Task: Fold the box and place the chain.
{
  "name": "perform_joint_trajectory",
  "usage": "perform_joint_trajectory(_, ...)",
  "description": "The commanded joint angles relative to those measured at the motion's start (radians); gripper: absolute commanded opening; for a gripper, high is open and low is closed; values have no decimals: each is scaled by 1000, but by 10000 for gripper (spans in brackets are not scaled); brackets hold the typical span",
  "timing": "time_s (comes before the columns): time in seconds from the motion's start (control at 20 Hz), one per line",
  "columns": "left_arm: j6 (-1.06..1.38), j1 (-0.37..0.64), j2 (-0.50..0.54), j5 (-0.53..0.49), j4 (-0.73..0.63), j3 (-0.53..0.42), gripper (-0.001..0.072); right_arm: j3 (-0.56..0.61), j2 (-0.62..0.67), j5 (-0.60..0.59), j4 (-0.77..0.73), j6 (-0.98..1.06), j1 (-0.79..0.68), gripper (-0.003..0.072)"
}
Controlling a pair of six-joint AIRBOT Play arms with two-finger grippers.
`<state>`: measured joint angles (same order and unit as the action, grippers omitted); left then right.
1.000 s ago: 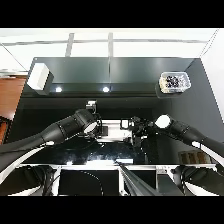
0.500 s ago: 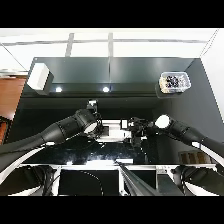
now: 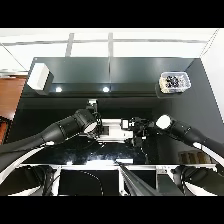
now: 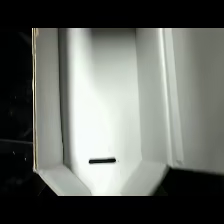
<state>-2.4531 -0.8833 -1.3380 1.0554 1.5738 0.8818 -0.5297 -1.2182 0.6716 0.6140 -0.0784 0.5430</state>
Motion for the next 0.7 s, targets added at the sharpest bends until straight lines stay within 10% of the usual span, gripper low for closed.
perform_joint_trajectory(0.0,0,0,1,-5,-3,1,29,-2,102,34,130,150,-1,627)
perform_joint_trajectory(0.3,14,0,1,-8,-3,1,29,22,155,100,291,242,2,626)
perform_joint_trajectory(0.65,15,0,1,-15,-3,1,29,27,74,1,48,-10,2,625)
